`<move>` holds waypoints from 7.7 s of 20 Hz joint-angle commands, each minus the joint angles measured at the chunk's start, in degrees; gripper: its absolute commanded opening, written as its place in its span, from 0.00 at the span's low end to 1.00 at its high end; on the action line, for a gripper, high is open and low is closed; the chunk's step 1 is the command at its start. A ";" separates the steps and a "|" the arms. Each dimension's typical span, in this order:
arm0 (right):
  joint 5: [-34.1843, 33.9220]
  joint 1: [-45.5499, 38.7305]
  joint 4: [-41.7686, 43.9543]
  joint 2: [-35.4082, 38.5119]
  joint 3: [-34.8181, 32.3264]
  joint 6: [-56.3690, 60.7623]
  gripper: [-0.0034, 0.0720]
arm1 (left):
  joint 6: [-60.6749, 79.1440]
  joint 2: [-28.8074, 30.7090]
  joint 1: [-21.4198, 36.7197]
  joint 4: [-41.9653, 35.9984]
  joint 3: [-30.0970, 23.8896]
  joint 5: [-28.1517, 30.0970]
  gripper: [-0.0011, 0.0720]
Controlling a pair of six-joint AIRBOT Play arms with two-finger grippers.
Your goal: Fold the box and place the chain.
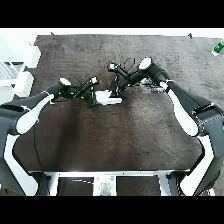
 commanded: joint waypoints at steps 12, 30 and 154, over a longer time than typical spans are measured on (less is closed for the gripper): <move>-1.29 0.04 0.44 1.25 1.44 0.04 0.41 | 0.13 0.04 -0.02 0.07 0.00 -0.04 0.65; -2.58 0.09 -0.24 1.22 1.44 0.09 0.22 | 0.13 0.04 -0.02 0.07 0.00 -0.04 0.65; -43.98 -5.79 20.44 59.45 -51.54 7.80 0.05 | 0.13 0.04 -0.02 0.04 0.00 -0.07 0.65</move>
